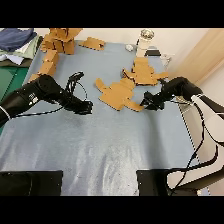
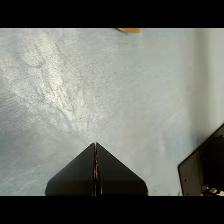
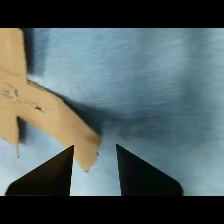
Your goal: Fold the box.
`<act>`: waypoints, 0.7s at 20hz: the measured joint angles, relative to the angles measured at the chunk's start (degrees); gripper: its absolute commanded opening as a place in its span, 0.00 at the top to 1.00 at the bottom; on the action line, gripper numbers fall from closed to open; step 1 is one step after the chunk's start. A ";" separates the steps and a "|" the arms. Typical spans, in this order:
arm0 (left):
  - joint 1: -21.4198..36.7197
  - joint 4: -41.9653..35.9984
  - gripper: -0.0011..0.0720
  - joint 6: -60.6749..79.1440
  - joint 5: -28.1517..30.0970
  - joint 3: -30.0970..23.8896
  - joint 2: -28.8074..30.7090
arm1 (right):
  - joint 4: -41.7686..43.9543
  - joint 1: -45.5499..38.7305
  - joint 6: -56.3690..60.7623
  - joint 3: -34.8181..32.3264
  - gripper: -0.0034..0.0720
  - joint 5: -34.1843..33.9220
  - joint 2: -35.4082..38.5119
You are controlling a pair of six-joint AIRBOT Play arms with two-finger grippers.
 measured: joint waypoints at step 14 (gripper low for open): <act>0.07 -6.49 0.33 0.00 0.11 0.00 0.00 | 14.23 4.87 -12.81 -0.76 0.95 4.66 -2.82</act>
